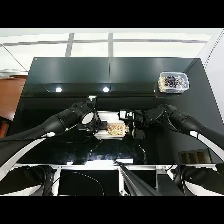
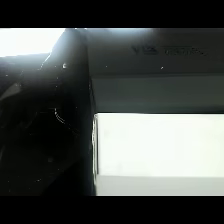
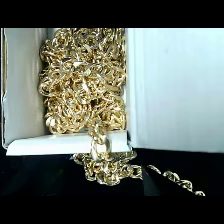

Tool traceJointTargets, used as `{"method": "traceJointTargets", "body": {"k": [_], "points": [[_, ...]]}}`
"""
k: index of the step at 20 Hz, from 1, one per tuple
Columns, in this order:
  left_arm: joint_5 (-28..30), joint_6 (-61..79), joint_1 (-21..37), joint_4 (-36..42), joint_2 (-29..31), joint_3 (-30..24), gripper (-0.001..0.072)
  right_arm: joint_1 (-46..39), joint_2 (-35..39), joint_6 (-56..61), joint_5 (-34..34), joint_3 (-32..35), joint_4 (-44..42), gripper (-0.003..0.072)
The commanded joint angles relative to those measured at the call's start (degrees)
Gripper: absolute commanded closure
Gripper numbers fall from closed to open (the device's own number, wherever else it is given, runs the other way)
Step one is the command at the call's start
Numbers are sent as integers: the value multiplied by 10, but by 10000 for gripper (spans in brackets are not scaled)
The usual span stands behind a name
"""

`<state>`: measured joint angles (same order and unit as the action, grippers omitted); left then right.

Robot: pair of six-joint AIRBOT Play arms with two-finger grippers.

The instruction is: Fold the box and place the chain.

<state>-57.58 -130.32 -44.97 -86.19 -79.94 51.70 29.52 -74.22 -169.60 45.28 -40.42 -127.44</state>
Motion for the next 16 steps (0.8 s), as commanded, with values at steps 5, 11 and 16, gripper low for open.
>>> {"method": "traceJointTargets", "body": {"k": [5,11,16], "points": [[0,0,0,-1,0,0,680,13,-12,1,-11,0,2,144],[0,0,0,-1,0,0,681,12,-7,76,23,0,57,660],[1,0,0,-1,0,0,680,-28,65,153,26,0,67,661]]}}
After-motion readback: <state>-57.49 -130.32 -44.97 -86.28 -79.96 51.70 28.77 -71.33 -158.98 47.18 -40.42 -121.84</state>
